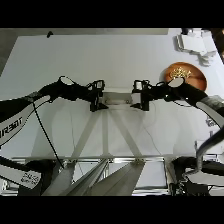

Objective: Fold the box and place the chain.

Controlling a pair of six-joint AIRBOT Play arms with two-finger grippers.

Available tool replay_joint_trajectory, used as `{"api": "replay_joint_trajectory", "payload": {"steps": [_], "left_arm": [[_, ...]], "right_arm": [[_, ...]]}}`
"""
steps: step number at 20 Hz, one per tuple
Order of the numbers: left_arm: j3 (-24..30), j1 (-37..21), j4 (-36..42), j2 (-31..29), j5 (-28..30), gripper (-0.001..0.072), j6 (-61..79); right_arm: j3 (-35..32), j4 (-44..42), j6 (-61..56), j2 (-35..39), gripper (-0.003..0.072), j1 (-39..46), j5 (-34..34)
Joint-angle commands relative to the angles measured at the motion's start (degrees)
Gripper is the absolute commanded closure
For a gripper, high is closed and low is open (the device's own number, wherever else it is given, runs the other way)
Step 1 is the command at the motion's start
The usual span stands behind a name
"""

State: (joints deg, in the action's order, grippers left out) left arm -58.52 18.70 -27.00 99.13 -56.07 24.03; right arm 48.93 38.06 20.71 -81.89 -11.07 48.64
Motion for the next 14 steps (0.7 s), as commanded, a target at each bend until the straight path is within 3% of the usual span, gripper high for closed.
{"api": "replay_joint_trajectory", "payload": {"steps": [1, 2, 3, 5, 6, 7, 11, 14], "left_arm": [[0.04, -0.04, -0.04, -0.02, -0.31, 0.0492, -0.07], [0.04, -0.04, -0.04, -0.02, -0.31, 0.0492, -0.09], [0.04, -0.04, -0.04, -0.02, -0.31, 0.0492, -0.09], [0.04, -0.04, -0.04, -0.02, -0.31, 0.0492, -0.09], [0.04, -0.04, -0.04, -0.02, -0.31, 0.0492, -0.09], [0.04, -0.02, -0.04, -0.02, -0.31, 0.0492, -0.07], [0.04, -0.04, -0.04, -0.02, -0.31, 0.0492, -0.07], [0.04, -0.04, -0.04, -0.02, -0.31, 0.0492, -0.09]], "right_arm": [[0.07, 16.81, -9.18, 4.74, -0.0033, 0.85, 0.87], [0.07, 18.32, -10.49, 5.60, -0.0013, 0.85, 1.57], [0.07, 18.47, -11.19, 6.27, 0.0080, 0.83, 2.58], [0.07, 16.11, -11.45, 7.06, 0.0397, 0.79, 6.08], [0.07, 14.23, -11.43, 7.26, 0.0607, 0.79, 9.07], [0.07, 11.87, -11.43, 7.26, 0.0671, 0.79, 11.72], [0.07, -4.28, -11.37, 7.23, 0.0676, 0.76, 12.50], [0.07, -14.10, -11.45, 6.27, 0.0678, -0.02, 3.61]]}}
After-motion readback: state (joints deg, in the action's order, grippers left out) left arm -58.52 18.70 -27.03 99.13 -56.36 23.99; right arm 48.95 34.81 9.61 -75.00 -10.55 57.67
